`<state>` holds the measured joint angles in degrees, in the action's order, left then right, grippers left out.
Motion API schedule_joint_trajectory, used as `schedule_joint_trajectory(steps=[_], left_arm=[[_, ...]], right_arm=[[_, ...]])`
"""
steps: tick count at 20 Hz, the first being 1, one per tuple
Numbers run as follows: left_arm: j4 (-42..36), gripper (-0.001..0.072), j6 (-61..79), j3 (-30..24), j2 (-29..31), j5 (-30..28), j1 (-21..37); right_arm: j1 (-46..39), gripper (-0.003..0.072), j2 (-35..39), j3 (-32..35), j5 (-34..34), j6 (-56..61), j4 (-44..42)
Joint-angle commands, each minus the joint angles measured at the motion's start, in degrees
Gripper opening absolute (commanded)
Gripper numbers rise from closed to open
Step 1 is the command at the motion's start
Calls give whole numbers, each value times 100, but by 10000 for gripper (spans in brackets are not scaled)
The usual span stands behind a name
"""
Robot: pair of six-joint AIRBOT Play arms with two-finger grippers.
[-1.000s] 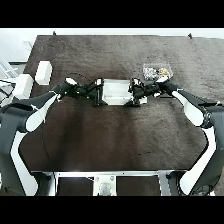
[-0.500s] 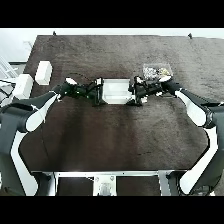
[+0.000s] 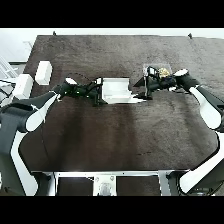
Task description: Fold the box and place the chain.
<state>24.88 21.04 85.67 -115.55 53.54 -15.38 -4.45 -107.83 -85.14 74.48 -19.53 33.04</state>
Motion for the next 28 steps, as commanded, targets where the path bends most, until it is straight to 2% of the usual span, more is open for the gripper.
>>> schedule_joint_trajectory(steps=[1,2,3,4,5,8,9,12,18,21,28], left_arm=[[11,528,2,-2,0,48,0],[11,528,2,-2,0,48,0],[11,528,2,-2,0,48,0],[11,528,2,-2,0,48,0],[11,528,2,-2,0,48,0],[11,528,2,-2,0,48,0],[11,528,2,-2,0,48,0],[11,528,2,-2,0,48,0],[9,528,2,-2,0,46,0],[9,528,2,-2,2,48,0],[7,528,2,-2,2,48,0]], right_arm=[[-107,644,260,-7,498,155,0],[-94,512,302,-7,625,153,-24],[-76,274,315,-7,811,153,-140],[-68,104,313,2,970,153,-306],[-44,55,313,28,1029,153,-544],[66,24,306,63,962,278,-1438],[133,13,306,66,708,621,-1572],[439,13,273,63,-315,911,-1300],[800,12,264,46,-1784,905,-1003],[800,10,162,-90,-1810,1008,-931],[1005,10,-153,-175,-1639,1355,9]])
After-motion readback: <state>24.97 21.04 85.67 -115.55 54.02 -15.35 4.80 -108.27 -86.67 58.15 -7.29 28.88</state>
